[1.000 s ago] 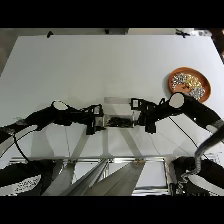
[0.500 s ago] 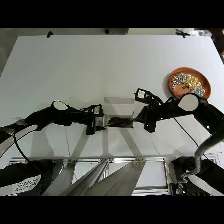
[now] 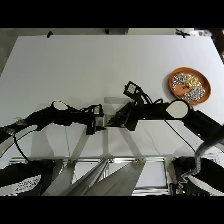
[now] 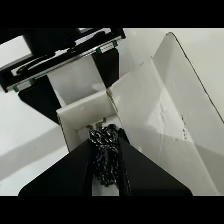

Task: Fold the box and place the chain.

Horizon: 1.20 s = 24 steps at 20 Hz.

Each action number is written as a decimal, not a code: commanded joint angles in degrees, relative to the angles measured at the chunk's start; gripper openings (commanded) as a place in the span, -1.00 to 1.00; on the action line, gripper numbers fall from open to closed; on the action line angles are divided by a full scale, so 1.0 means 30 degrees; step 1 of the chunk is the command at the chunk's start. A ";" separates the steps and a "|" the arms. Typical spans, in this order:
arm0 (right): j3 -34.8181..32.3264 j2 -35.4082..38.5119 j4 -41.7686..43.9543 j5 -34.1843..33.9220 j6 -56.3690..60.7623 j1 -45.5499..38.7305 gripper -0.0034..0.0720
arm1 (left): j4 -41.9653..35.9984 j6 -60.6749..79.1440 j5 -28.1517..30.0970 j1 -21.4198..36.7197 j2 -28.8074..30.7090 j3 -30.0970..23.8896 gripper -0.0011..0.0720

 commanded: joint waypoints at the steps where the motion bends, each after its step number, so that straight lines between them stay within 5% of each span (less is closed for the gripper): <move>1: 0.0015 -0.1530 0.0386 -0.0794 0.1064 0.0488 -0.88 | 0.0007 0.0000 0.0007 -0.0007 0.0000 0.0000 -0.23; 10: 0.0022 -0.2317 -0.5224 -0.0459 0.7249 0.0466 -0.76 | 0.0007 0.0000 0.0007 -0.0007 0.0000 0.0000 -0.23; 12: 0.0036 -0.2120 -0.5523 0.0138 0.7868 0.0313 -0.74 | 0.0007 0.0000 0.0007 -0.0007 0.0000 0.0000 -0.23; 14: 0.0044 -0.1683 -0.5515 0.0787 0.8371 -0.0015 -0.43 | 0.0007 0.0000 0.0007 -0.0007 0.0000 0.0000 -0.23; 24: 0.3075 0.1115 -0.5741 0.1989 0.9908 -0.2375 -0.22 | 0.0007 0.0000 0.0007 -0.0007 0.0000 0.0000 -0.23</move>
